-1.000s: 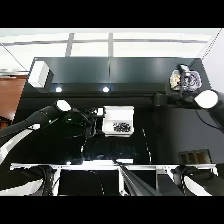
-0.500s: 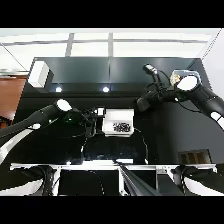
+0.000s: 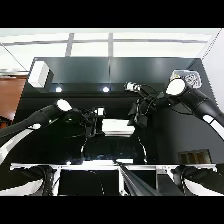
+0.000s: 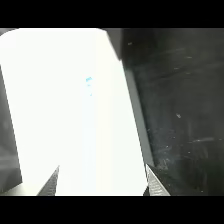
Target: Fold the box and place the chain.
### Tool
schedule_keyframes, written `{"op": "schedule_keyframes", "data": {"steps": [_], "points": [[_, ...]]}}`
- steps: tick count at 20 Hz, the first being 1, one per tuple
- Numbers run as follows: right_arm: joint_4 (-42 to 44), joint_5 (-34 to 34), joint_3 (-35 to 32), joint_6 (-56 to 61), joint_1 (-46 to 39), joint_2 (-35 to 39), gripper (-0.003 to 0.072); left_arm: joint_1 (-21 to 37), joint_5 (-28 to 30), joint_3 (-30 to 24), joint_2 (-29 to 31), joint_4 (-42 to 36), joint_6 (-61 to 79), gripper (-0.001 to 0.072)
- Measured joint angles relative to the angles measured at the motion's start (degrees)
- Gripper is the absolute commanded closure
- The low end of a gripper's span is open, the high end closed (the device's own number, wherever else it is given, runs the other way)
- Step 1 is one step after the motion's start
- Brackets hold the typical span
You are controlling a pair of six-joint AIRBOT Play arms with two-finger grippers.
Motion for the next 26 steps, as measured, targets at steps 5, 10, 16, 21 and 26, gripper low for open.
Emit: {"op": "schedule_keyframes", "data": {"steps": [5,10,16,21,26], "points": [[-2.01,3.34,0.04,-0.13,0.50,1.40,0.0068,0.00,-0.02,0.00,0.00,-0.02,0.02,0.0296],[-3.21,0.66,-2.01,0.09,0.61,1.86,0.0068,0.00,-0.11,0.00,0.00,-0.04,0.00,0.0306],[-3.41,-1.36,-2.73,-1.99,0.61,1.95,0.0068,0.00,-0.20,0.00,0.00,-0.04,-0.04,0.0306],[-3.43,-2.19,-2.82,-2.45,0.61,1.95,0.0068,0.00,-0.22,0.00,0.00,-0.02,-0.02,0.0306],[-3.37,-3.17,-2.82,-2.80,0.61,1.95,0.0068,0.00,-0.22,0.00,0.00,0.00,0.02,0.0306]]}}
